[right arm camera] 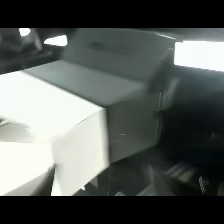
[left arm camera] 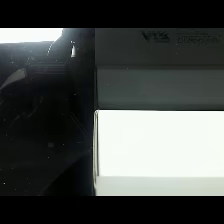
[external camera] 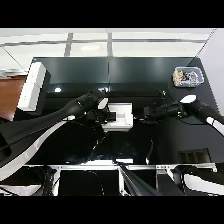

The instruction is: Fold the box and place the chain.

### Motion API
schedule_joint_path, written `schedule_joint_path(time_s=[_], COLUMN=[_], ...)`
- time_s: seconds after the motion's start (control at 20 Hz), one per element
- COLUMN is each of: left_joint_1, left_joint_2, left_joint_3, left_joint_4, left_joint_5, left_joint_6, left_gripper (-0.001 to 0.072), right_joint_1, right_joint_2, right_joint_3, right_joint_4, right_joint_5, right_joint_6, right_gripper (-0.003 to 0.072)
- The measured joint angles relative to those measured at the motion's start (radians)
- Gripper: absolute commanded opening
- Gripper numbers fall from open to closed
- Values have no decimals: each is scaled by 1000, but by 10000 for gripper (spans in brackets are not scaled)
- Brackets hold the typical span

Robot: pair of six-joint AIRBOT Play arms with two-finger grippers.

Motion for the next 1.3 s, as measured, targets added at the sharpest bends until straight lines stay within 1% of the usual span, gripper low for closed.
schedule_joint_path(time_s=[0.15,0.25,0.4,0.45,0.5,0.9,1.05,1.3], left_joint_1=[0,0,0,0,0,0,0,0], left_joint_2=[0,0,0,0,0,0,0,0], left_joint_3=[0,0,0,0,0,0,0,0], left_joint_4=[0,0,0,0,0,0,0,0], left_joint_5=[0,0,0,0,0,-1,-2,-2], left_joint_6=[0,0,-1,-1,-1,-2,-2,0], left_gripper=[29,30,29,29,29,29,30,29], right_joint_1=[8,19,53,68,82,204,262,370], right_joint_2=[-2,-3,-3,-3,-3,-3,-3,-3], right_joint_3=[40,52,61,64,68,154,190,235], right_joint_4=[5,6,7,5,1,-156,-253,-465], right_joint_5=[62,82,81,72,64,-11,-41,-72], right_joint_6=[-13,-15,-5,5,18,200,312,540], right_gripper=[654,469,466,347,332,332,327,325])
